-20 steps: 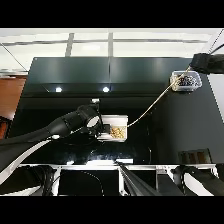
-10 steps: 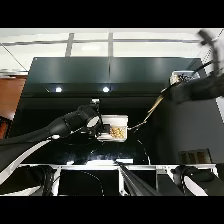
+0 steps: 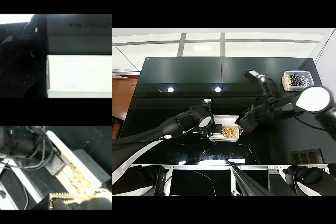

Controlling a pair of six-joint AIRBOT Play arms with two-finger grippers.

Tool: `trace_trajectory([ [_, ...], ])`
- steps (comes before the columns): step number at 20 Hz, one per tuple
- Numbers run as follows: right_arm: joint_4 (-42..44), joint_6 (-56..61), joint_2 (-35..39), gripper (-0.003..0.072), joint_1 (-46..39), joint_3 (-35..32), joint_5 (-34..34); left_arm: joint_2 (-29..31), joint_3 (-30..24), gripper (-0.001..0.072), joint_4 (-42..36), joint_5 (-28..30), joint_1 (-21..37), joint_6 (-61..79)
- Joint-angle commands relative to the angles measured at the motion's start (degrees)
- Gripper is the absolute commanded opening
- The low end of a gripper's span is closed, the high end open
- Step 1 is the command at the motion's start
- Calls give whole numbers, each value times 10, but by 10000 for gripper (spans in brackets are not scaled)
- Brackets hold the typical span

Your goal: Fold the box and place the chain.

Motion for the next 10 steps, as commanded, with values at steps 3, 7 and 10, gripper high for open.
trace_trajectory([
  [3, 21, -2, -29, 235, 27, -5, -27, 0, 0, 32, 0, -1, 0, 0],
  [7, -8, -12, -10, 379, -60, -5, 40, 0, 0, 32, 0, -2, 0, 0],
  [10, -103, -36, 23, 379, -160, -18, 59, 0, 0, 32, 0, -5, 0, 0],
])
